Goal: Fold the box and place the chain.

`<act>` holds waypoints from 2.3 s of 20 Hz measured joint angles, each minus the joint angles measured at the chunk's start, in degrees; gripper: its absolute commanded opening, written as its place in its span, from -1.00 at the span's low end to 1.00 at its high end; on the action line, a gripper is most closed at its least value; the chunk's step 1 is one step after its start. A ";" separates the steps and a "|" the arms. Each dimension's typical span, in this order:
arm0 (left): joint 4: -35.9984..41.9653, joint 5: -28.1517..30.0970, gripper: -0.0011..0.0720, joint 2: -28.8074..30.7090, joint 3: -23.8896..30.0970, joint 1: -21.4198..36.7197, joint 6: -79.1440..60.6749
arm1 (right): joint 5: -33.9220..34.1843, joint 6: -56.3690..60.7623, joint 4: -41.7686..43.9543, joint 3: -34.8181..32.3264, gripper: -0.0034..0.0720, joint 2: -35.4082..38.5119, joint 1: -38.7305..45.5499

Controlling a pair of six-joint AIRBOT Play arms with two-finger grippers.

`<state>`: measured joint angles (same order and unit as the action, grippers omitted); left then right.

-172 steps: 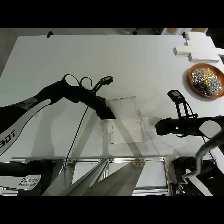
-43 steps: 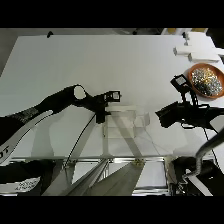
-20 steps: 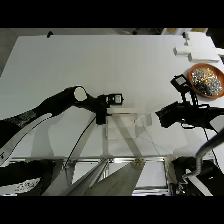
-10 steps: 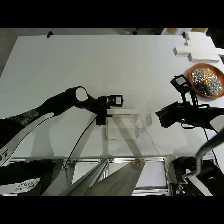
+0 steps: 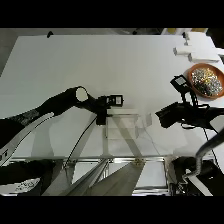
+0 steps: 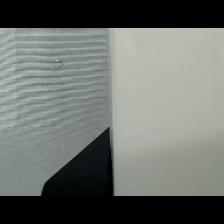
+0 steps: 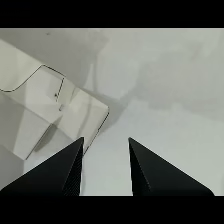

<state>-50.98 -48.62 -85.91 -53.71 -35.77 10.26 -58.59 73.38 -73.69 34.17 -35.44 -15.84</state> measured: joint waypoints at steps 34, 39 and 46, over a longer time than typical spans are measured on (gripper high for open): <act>-0.04 0.81 -0.93 -0.35 0.00 -0.02 0.22 | -5.68 -8.94 6.82 0.00 -0.86 0.00 0.00; -0.04 0.79 -0.93 -0.35 -0.02 -0.02 0.22 | -9.20 -22.49 15.41 -0.42 -0.86 -0.15 -2.49; -0.04 0.79 -0.93 -0.35 0.00 -0.02 0.22 | -2.97 -37.11 13.75 -2.86 -0.37 -5.53 -13.22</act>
<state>-51.03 -47.83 -86.26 -53.71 -35.79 10.48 -61.56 36.27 -59.94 31.31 -40.97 -29.06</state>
